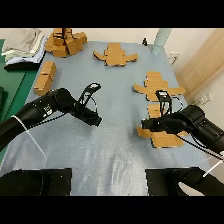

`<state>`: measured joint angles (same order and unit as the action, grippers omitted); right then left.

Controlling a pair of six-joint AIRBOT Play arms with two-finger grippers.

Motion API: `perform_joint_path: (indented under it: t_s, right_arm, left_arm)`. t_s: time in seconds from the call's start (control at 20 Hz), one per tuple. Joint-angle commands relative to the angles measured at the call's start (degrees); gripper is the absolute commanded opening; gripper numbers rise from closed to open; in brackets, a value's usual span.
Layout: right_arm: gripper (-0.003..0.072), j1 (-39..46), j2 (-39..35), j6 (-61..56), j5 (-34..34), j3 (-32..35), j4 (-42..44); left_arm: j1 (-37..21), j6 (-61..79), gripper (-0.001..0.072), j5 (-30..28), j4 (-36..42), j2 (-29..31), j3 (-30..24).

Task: Fold the box.

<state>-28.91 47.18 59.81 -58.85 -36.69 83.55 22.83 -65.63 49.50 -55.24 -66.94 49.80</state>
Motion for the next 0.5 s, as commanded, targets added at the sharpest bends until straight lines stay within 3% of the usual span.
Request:
perform_joint_path:
  t_s: [0.0, 0.45]
  right_arm:
    - [0.0022, 0.00, 0.00, 0.00, 0.02, -0.04, 0.02]
    - [0.0022, 0.00, 0.00, 1.97, 0.04, -0.02, -1.73]
  left_arm:
    - [0.00, 0.02, 0.0015, -0.02, -0.02, 0.02, -0.02]
    - [0.00, 0.02, 0.0015, -0.02, -0.02, 0.02, -0.02]
